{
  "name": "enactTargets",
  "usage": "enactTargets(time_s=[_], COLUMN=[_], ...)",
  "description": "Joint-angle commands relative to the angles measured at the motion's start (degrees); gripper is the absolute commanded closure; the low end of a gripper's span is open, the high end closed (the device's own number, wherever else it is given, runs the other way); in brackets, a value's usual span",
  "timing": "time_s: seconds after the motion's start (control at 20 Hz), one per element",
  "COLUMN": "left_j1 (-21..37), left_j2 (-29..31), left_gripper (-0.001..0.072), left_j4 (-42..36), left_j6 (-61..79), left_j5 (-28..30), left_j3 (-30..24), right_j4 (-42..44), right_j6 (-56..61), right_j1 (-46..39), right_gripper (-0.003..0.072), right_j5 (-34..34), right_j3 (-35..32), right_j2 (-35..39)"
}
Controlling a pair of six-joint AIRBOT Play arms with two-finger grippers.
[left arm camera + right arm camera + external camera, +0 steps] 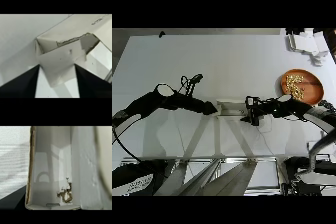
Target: Fold the box and place the chain.
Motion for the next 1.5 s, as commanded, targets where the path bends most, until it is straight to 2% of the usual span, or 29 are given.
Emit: enactTargets(time_s=[0.0,0.2,0.35,0.6,0.8,0.95,1.1,1.2,1.3,1.45], left_j1=[-1.42,-5.70,-8.07,-11.87,-14.58,-15.80,-15.85,-15.85,-15.85,-15.85], left_j2=[0.07,0.07,0.02,-0.04,-1.38,-1.81,-1.70,-1.68,-1.64,-1.70], left_gripper=[0.0130,0.0146,0.0147,0.0146,0.0146,0.0146,0.0146,0.0145,0.0142,0.0058], left_j4=[-0.26,-3.17,-2.10,4.24,5.64,13.90,23.63,28.79,30.53,30.53], left_j6=[0.50,0.50,0.52,-0.07,-0.26,-6.82,-17.38,-25.59,-29.07,-30.29], left_j5=[3.87,8.98,12.07,20.00,22.51,23.91,23.61,21.38,19.08,13.57], left_j3=[0.00,0.02,0.02,0.02,0.02,0.04,0.09,0.59,2.05,6.40], right_j4=[0.02,0.02,0.02,0.02,0.02,0.02,0.02,0.02,0.02,0.02], right_j6=[0.02,0.02,0.02,0.02,0.02,0.02,0.02,0.02,0.02,0.02], right_j1=[0.00,0.00,0.00,0.00,0.00,0.00,0.00,0.00,0.00,0.00], right_gripper=[0.0285,0.0285,0.0285,0.0285,0.0285,0.0285,0.0285,0.0285,0.0285,0.0285], right_j5=[0.02,0.00,0.00,0.00,0.00,0.02,0.00,0.00,0.00,0.02], right_j3=[0.02,0.02,0.02,0.02,0.02,0.02,0.02,0.02,0.02,0.02], right_j2=[0.04,0.04,0.04,0.04,0.04,0.04,0.04,0.04,0.04,0.04])
